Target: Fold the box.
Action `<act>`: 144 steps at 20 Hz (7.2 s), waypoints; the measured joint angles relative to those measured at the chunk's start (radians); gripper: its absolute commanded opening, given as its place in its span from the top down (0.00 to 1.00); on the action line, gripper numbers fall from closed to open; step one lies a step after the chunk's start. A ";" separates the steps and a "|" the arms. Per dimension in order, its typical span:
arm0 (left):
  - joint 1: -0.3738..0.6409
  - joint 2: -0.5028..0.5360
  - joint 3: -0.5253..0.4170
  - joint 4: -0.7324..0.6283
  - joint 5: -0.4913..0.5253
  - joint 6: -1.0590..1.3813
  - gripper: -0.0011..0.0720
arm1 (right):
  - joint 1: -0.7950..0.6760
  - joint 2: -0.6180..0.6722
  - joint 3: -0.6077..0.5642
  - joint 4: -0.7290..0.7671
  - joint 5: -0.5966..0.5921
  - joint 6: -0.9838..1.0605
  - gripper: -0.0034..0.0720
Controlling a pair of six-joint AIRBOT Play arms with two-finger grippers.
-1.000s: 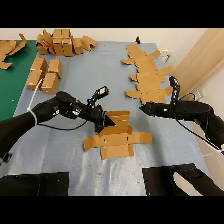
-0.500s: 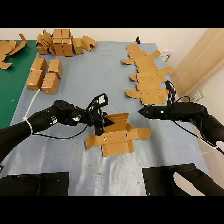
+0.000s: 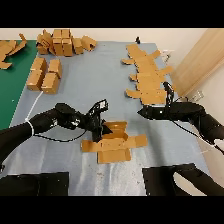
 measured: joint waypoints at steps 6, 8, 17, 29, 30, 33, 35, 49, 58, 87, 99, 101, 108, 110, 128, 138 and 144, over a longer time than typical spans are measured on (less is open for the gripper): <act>0.003 -0.011 0.001 0.002 0.015 -0.014 0.97 | 0.000 0.000 0.000 0.000 0.000 -0.003 0.95; 0.005 -0.011 0.013 -0.003 0.042 0.003 0.97 | 0.000 0.000 0.000 0.000 0.000 -0.003 0.95; 0.013 -0.013 0.034 -0.170 0.115 0.206 0.97 | 0.000 0.000 0.000 0.000 0.001 -0.003 0.95; 0.011 -0.023 0.012 -0.056 0.071 0.143 0.97 | 0.000 0.000 0.000 0.000 0.015 -0.004 0.95; 0.011 -0.025 0.009 -0.055 0.071 0.142 0.97 | 0.000 0.000 0.000 0.000 0.016 -0.004 0.95; 0.011 -0.028 0.005 -0.053 0.067 0.140 0.97 | 0.000 0.000 0.000 0.000 0.016 -0.004 0.95; 0.012 -0.029 0.003 -0.052 0.063 0.140 0.97 | 0.000 0.000 0.000 -0.001 0.016 -0.004 0.95; 0.012 -0.030 0.002 -0.048 0.060 0.137 0.97 | 0.111 0.072 0.000 -0.062 -0.155 -0.161 0.95; 0.012 -0.030 0.002 -0.048 0.060 0.138 0.97 | 0.642 0.602 -0.186 -0.491 -0.227 -0.041 0.45; 0.012 -0.030 0.002 -0.048 0.059 0.139 0.97 | 0.954 0.150 -0.269 -0.788 0.228 -0.398 0.34; 0.012 -0.030 0.002 -0.048 0.060 0.139 0.97 | 0.959 0.232 -0.269 -0.820 0.216 -0.373 0.34; 0.012 -0.030 0.002 -0.048 0.059 0.139 0.97 | 0.958 0.239 -0.269 -0.864 0.224 -0.316 0.34; 0.012 -0.030 0.002 -0.048 0.059 0.139 0.97 | 0.951 0.245 -0.269 -0.995 0.282 -0.099 0.34; 0.012 -0.030 0.002 -0.048 0.059 0.138 0.97 | 0.951 0.242 -0.269 -1.004 0.286 -0.068 0.34; 0.012 -0.030 0.002 -0.048 0.060 0.138 0.97 | 0.883 0.302 -0.258 -1.057 0.256 0.023 0.00; 0.012 -0.030 0.002 -0.048 0.059 0.138 0.97 | 0.639 0.232 -0.247 -0.514 0.277 -0.533 0.00; 0.012 -0.030 0.002 -0.048 0.060 0.138 0.97 | 0.511 0.108 -0.154 -0.342 0.175 -0.797 0.00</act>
